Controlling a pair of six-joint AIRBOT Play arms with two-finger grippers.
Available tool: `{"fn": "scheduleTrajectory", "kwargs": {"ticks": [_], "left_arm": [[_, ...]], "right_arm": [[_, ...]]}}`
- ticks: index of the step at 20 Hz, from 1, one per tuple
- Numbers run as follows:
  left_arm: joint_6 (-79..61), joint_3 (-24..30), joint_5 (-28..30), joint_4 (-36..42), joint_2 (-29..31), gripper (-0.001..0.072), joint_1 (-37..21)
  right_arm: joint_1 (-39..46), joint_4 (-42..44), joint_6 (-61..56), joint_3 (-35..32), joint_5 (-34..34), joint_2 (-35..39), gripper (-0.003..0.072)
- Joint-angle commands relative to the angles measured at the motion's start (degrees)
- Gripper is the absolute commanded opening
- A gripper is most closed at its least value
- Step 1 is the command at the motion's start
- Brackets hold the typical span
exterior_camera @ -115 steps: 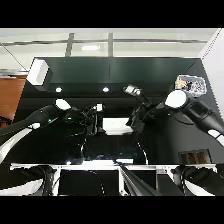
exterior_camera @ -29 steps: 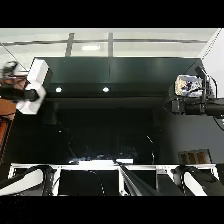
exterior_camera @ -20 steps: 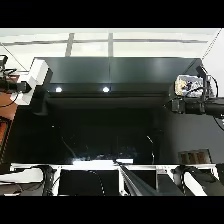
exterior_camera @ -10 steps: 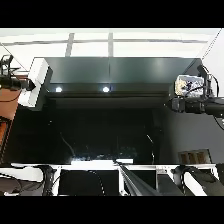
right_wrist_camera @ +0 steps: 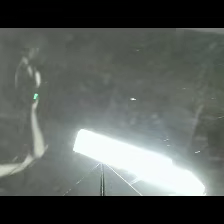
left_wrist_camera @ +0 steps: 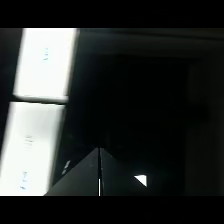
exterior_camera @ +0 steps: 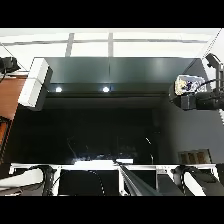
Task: Fold the box and place the chain.
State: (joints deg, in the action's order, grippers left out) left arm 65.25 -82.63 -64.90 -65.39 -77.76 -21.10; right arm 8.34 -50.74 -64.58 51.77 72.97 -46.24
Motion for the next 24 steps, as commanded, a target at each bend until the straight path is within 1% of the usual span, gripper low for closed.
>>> {"fn": "scheduleTrajectory", "kwargs": {"ticks": [1, 3, 5, 6, 7, 8, 10, 12, 13, 24], "left_arm": [[-4.22, 14.45, 6.75, 7.19, 14.05, 0.0026, 5.6], [-7.52, 29.18, 17.49, 7.19, 23.85, 0.0027, 11.19], [-8.48, 43.3, 27.43, 7.17, 31.08, 0.0029, 14.8], [-8.46, 48.19, 30.01, 7.21, 33.62, 0.0029, 15.45], [-8.24, 52.09, 31.65, 7.43, 35.93, 0.0029, 15.45], [-8.2, 54.29, 32.17, 7.43, 37.66, 0.0029, 15.32], [-8.2, 56.0, 31.04, 7.39, 39.6, 0.0029, 15.13], [-7.98, 56.11, 27.32, 7.43, 39.67, 0.0029, 15.17], [-7.98, 56.11, 26.67, 7.43, 39.65, 0.0029, 15.17], [-7.98, 56.11, 26.97, 7.41, 39.65, 0.0029, 15.15]], "right_arm": [[-1.68, -3.89, 2.16, -6.03, -15.63, 4.92, 0.0012], [-2.69, -3.93, 3.63, -12.94, -28.94, 5.81, 0.0013], [-2.86, -4.11, 5.38, -17.79, -38.73, 5.49, 0.0014], [-2.86, -5.05, 5.51, -18.58, -40.17, 5.49, 0.0014], [-2.86, -5.9, 5.49, -18.58, -39.67, 5.49, 0.0014], [-2.86, -5.88, 5.49, -18.58, -39.1, 5.49, 0.0014], [-2.86, -5.86, 5.49, -18.58, -38.93, 5.49, 0.0014], [-2.86, -5.86, 5.49, -18.58, -38.93, 5.49, 0.0014], [-2.86, -5.86, 5.49, -18.58, -38.93, 5.49, 0.0014], [-2.86, -5.86, 5.49, -18.58, -38.93, 5.49, 0.0014]]}}
